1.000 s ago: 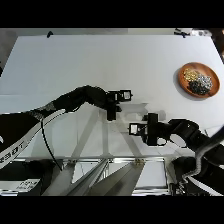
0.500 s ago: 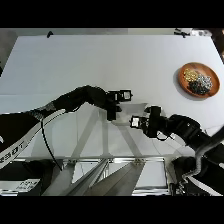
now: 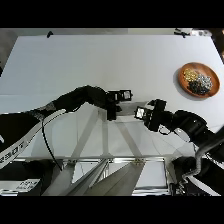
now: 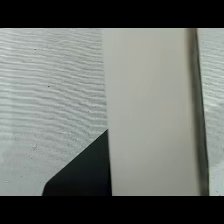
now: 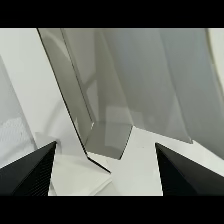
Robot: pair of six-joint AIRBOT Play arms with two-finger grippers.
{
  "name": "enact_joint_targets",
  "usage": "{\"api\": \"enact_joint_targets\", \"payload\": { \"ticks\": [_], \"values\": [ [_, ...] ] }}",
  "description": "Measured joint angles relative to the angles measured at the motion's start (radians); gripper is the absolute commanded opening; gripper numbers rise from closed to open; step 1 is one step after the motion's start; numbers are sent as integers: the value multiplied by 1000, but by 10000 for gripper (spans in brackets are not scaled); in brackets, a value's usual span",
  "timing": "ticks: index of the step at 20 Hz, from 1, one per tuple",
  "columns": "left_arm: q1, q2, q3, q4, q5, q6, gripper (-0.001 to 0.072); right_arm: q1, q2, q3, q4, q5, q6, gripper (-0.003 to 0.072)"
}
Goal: Fold the box and place the chain.
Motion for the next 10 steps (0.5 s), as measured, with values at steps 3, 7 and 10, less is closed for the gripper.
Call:
{"api": "enact_joint_targets", "payload": {
  "ticks": [3, 7, 10],
  "values": [
    [0, 0, 0, 0, 2, 1, 15, -6, 0, 1, 37, -11, -26, 696],
    [0, 0, 0, 0, 3, 2, 15, -43, -8, 1, 164, -5, -153, 696],
    [0, 0, 0, 0, 3, 1, 15, -100, -16, 1, 259, 25, -273, 696]
  ]
}}
